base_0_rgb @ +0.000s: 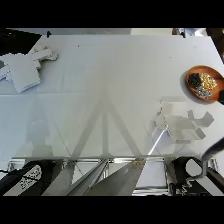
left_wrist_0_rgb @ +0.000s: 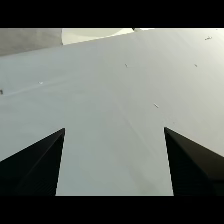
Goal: Fold the box and place the chain.
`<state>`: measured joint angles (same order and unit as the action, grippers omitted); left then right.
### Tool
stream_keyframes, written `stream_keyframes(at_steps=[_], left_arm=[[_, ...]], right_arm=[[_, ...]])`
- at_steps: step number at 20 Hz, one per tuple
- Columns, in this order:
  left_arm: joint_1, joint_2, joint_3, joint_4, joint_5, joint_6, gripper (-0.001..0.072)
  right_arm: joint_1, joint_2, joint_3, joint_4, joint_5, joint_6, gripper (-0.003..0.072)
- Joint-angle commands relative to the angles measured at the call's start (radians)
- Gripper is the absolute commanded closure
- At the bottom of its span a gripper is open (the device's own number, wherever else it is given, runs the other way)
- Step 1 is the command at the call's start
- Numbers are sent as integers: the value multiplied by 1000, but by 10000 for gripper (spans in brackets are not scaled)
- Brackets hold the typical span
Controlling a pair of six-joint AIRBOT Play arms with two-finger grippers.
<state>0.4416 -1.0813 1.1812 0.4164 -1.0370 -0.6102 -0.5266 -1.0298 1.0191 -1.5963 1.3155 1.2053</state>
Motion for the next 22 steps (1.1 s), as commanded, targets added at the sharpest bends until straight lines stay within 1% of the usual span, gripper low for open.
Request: stream_keyframes(at_steps=[1,4,11,14,15,16,17,18,19,20,21,22], left_arm=[[0,0,1,0,0,0,2],[0,0,1,0,0,0,2],[0,0,1,0,0,0,2],[0,0,1,0,0,0,2],[0,0,1,0,0,0,2],[0,0,1,0,0,0,2],[0,0,1,0,0,0,2],[0,0,1,0,0,0,2],[0,0,1,0,0,0,2],[0,0,1,0,0,0,2],[0,0,1,0,0,0,2],[0,0,1,0,0,0,2]], right_arm=[[-32,-110,3,-5,134,-109,277],[-32,-176,3,-3,184,-141,277],[-32,-285,3,-4,185,-167,277],[-32,-332,3,-54,187,-167,282],[-32,-349,3,-68,187,-167,301],[-32,-366,3,-69,190,-167,356],[-32,-378,3,-68,194,-167,451],[-32,-388,3,-68,200,-168,504],[-32,-393,3,-68,203,-171,542],[-32,-396,3,-61,206,-189,624],[-32,-396,3,-45,210,-207,679],[-31,-396,3,-24,216,-225,679]])
